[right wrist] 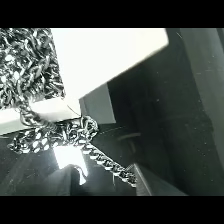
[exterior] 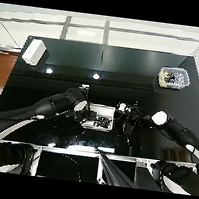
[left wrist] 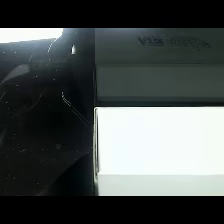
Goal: Fold the box and place the chain.
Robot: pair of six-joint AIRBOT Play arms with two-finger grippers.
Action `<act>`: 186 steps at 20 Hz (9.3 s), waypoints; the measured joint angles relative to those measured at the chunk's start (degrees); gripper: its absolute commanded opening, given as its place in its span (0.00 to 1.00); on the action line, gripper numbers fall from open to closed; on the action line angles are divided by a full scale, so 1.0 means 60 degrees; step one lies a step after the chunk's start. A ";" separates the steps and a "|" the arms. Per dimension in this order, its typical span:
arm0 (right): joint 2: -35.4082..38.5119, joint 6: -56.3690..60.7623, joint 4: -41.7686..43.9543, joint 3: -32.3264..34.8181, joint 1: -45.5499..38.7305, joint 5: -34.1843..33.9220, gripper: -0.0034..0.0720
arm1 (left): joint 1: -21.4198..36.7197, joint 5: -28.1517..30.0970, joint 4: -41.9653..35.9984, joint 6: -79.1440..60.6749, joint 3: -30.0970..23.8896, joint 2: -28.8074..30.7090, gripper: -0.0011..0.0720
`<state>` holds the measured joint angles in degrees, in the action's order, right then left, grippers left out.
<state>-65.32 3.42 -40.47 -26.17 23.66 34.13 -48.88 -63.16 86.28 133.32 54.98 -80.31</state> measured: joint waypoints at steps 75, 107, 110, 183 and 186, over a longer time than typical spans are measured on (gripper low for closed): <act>0.3738 1.2630 -0.2980 -0.3490 -0.1268 0.6149 0.42 | 0.0000 -0.0131 -0.0026 0.0350 0.0321 0.0372 0.72; 0.3814 1.2611 -0.3089 -0.3490 -0.1319 0.5668 0.38 | 0.5679 0.1344 -0.7508 -2.2997 -0.4721 0.2943 0.99; 0.3818 1.2611 -0.3085 -0.3490 -0.1319 0.5621 0.38 | 0.5457 0.1180 -0.7956 -2.3667 -0.4564 0.2430 0.99; 0.0397 0.3475 -0.1515 -0.3042 0.1730 0.3391 0.87 | 0.3858 0.2197 -0.8287 -2.4425 -0.3512 0.0896 0.68; 0.0397 0.3279 -0.1512 -0.2998 0.1778 0.3282 0.87 | 0.3858 0.2200 -0.8287 -2.4425 -0.3512 0.0896 0.68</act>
<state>-62.94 23.09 -49.54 -44.16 34.33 53.82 -25.74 -49.95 36.56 -13.23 33.91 -74.94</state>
